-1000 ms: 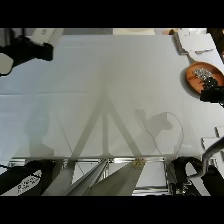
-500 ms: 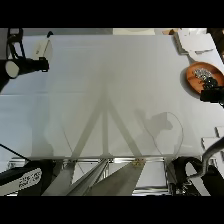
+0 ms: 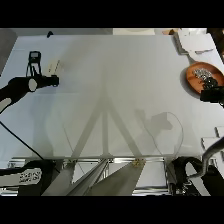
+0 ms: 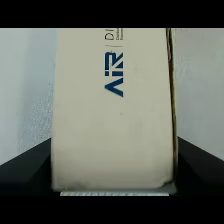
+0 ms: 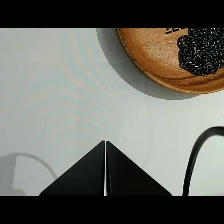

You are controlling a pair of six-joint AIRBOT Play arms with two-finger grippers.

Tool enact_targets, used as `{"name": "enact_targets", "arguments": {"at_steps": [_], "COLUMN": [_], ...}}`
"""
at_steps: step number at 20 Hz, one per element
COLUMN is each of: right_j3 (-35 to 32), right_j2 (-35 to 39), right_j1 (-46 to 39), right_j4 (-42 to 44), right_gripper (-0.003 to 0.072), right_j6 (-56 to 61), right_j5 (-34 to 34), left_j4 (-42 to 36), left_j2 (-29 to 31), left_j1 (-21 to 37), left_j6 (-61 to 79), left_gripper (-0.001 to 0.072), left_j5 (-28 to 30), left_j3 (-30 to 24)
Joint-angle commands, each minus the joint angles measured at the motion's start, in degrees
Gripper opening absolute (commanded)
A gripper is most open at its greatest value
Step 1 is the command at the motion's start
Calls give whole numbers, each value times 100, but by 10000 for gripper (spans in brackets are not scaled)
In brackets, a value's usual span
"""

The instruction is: Fold the box and place the chain.

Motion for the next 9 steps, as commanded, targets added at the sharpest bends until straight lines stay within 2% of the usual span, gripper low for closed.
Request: {"name": "enact_targets", "arguments": {"at_steps": [1, 5, 9], "right_j3": [2, 2, 2], "right_j2": [4, 4, 4], "right_j1": [-2, -2, -2], "right_j4": [0, 0, 0], "right_gripper": [13, 13, 13], "right_j6": [0, 0, 0], "right_j5": [2, 2, 2], "left_j4": [-20, -15, -17], "left_j2": [-313, -247, 433], "left_j1": [4, 2, -9], "left_j6": [42, 66, 63], "left_gripper": [703, 707, 705], "left_j5": [-24, -354, -433], "left_j3": [-42, -39, -39]}}
